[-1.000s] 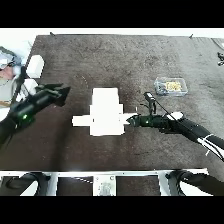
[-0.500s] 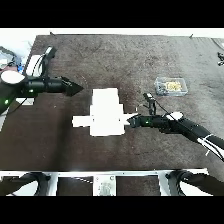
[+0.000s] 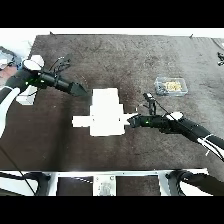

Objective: Fold the box and place the chain.

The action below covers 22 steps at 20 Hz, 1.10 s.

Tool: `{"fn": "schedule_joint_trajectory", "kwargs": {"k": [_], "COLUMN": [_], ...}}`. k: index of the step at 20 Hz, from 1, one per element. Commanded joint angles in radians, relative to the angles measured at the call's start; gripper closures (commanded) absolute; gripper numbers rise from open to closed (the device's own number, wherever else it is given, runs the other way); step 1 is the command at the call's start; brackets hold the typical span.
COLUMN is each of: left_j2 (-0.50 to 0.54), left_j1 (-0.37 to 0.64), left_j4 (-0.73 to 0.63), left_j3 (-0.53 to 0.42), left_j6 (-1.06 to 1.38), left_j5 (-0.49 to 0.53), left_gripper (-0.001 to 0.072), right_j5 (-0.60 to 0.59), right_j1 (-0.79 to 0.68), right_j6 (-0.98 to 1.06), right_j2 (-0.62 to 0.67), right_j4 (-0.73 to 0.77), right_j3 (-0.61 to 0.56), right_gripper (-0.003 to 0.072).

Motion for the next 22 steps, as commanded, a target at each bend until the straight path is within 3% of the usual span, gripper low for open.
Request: {"fn": "schedule_joint_trajectory", "kwargs": {"k": [1, 4, 8, 12, 17, 20, 22], "left_j2": [-0.060, -0.063, -0.063, -0.063, -0.113, -0.177, -0.202], "left_j1": [-0.001, -0.010, -0.087, -0.100, -0.100, -0.100, -0.102], "left_j4": [0.014, 0.032, 0.161, 0.161, 0.190, 0.194, 0.196], "left_j3": [0.022, 0.022, 0.022, 0.029, 0.129, 0.215, 0.232], "left_j6": [-0.010, -0.001, 0.008, 0.007, -0.035, -0.056, -0.076], "left_j5": [-0.032, -0.040, -0.018, 0.022, -0.041, -0.150, -0.169], "left_gripper": [0.0274, 0.0274, 0.0275, 0.0293, 0.0292, 0.0293, 0.0293], "right_j5": [0.000, 0.000, 0.000, 0.001, 0.001, 0.001, 0.001], "right_j1": [0.000, 0.000, -0.001, 0.000, 0.000, 0.000, -0.001], "right_j6": [0.000, 0.000, 0.001, 0.000, 0.000, 0.000, 0.000], "right_j2": [0.001, 0.000, 0.000, 0.000, 0.000, 0.000, 0.000], "right_j4": [0.001, 0.001, 0.001, 0.001, 0.000, 0.000, 0.000], "right_j3": [0.000, 0.000, 0.000, 0.000, 0.000, -0.001, -0.001], "right_gripper": [0.0679, 0.0678, 0.0679, 0.0679, 0.0678, 0.0678, 0.0679]}}
